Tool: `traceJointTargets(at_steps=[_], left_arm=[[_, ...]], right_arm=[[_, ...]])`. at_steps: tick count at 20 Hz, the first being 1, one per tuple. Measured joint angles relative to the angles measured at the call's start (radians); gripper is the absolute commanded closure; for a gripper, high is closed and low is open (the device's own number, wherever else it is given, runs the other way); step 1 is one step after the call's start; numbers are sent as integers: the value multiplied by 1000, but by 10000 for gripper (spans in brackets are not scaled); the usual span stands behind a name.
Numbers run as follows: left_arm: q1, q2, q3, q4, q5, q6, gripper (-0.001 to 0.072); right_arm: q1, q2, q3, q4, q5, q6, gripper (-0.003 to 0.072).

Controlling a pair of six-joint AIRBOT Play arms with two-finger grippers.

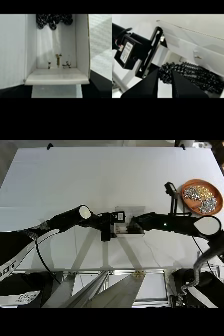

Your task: Fold the box and place the chain.

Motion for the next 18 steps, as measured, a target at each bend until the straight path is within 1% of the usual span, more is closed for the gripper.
traceJointTargets(at_steps=[4, 9, 10, 11, 14, 18], left_arm=[[0, 0, 0, 0, 0, 0, 318], [0, 0, 0, 0, 0, 0, 318], [0, 0, 0, 0, 0, 0, 318], [0, 0, 0, 0, 0, 0, 318], [0, 0, 0, 0, 0, 0, 318], [0, 0, 0, 0, 0, 0, 318]], right_arm=[[85, -91, -3, 19, -72, -11, 677], [116, -177, -3, 22, -123, -11, 673], [118, -188, -3, 18, -129, -11, 663], [119, -196, -3, 11, -134, -11, 627], [121, -209, -3, -42, -153, 4, 627], [95, -216, -3, -151, -160, 92, 627]])
